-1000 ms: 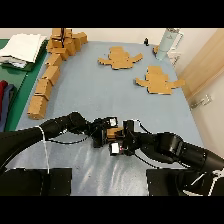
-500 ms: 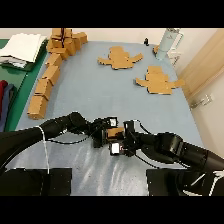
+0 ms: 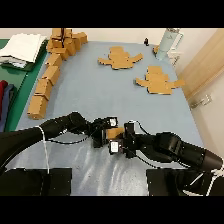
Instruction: Fold the box.
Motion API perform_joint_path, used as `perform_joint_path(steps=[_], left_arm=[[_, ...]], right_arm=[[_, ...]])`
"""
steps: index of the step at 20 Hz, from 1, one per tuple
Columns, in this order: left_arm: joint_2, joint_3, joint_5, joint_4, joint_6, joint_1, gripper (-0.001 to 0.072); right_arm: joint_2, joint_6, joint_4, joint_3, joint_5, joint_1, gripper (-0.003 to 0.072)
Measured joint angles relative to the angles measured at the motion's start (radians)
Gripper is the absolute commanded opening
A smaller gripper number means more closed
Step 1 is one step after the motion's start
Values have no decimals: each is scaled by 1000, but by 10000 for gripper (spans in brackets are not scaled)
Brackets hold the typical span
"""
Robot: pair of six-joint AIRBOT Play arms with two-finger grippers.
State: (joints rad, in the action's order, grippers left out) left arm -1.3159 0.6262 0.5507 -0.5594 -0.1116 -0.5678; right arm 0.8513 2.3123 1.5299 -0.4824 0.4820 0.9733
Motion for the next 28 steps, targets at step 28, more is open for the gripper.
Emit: perform_joint_path(steps=[28], left_arm=[[0, 0, 0, 0, 0, 0, 479]], right_arm=[[-13, -34, -55, -33, 47, -2, 11]])
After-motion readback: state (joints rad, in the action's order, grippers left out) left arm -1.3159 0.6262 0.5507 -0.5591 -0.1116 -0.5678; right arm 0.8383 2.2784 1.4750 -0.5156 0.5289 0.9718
